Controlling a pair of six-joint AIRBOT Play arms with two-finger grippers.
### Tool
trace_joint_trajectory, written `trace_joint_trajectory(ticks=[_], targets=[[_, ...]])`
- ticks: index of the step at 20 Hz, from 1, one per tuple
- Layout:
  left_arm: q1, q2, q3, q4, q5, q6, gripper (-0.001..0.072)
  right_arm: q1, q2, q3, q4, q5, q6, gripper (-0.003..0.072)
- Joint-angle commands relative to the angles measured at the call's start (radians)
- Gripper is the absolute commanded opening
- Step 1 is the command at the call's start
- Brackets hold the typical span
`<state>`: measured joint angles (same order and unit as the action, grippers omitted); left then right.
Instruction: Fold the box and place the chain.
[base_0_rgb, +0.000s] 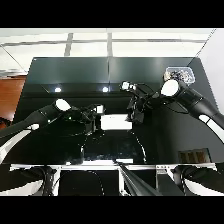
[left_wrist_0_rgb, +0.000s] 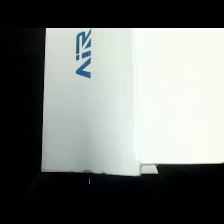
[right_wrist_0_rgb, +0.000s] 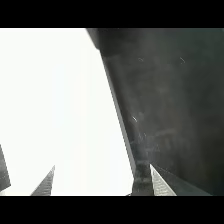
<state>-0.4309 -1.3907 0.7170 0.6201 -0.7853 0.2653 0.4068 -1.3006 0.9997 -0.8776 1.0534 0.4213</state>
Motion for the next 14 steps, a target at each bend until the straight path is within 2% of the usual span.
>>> trace_joint_trajectory(ticks=[1, 8, 14], targets=[[0.001, 0.000, 0.001, 0.000, 0.000, 0.000, 0.0350, 0.001, -0.024, 0.001, 0.073, 0.009, -0.104, 0.0685], [0.001, 0.000, 0.001, 0.000, 0.000, 0.000, 0.0351, 0.023, -0.032, 0.001, 0.113, 0.069, -0.121, 0.0685], [0.001, 0.000, 0.001, 0.000, -0.001, 0.000, 0.0351, 0.032, -0.033, -0.021, 0.056, -0.015, -0.119, 0.0686]])
